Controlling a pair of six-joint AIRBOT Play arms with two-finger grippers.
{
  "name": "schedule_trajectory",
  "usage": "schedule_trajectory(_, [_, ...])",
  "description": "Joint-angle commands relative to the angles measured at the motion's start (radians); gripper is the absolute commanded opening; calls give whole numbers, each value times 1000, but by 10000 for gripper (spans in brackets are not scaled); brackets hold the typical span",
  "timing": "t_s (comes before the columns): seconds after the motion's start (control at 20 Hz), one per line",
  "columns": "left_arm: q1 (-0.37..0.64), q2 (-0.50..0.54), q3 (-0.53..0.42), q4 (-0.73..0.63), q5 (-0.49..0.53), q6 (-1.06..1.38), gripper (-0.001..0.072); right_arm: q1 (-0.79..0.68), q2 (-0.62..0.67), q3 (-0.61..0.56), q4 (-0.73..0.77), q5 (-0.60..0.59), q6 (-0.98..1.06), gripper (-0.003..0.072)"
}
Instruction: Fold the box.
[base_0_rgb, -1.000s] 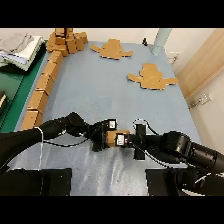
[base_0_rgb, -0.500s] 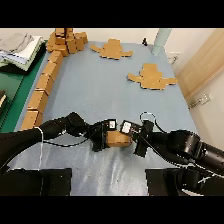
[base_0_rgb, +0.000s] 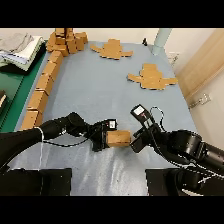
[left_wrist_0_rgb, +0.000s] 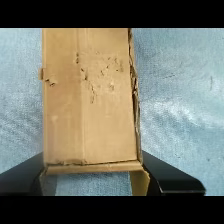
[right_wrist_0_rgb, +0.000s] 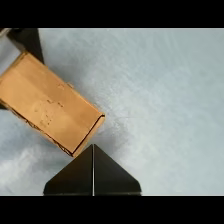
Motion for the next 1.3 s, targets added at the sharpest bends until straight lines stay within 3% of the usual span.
schedule_trajectory(0.0, [0, 0, 9, -6, 1, -4, 596, 0, 0, 1, -43, -4, 298, 4])
schedule_trajectory(0.2, [17, 15, 58, -4, 5, -125, 596, 0, 0, 1, -208, -37, 585, 3])
schedule_trajectory(0.4, [145, 26, 112, 3, 97, -293, 596, 0, 0, 1, -281, -48, 676, 3])
schedule_trajectory(0.55, [232, 13, 116, 64, 19, -270, 596, 0, 0, 1, -292, -48, 684, 3])
schedule_trajectory(0.7, [196, -31, 110, 187, -52, -261, 596, 0, 0, 1, -321, -49, 684, 3])
schedule_trajectory(0.9, [145, -80, 111, 189, -27, -261, 596, 0, 0, 1, -327, -50, 687, 3])
schedule_trajectory(1.25, [141, -83, 111, 174, -35, -261, 596, 0, 0, 1, -327, -50, 687, 3])
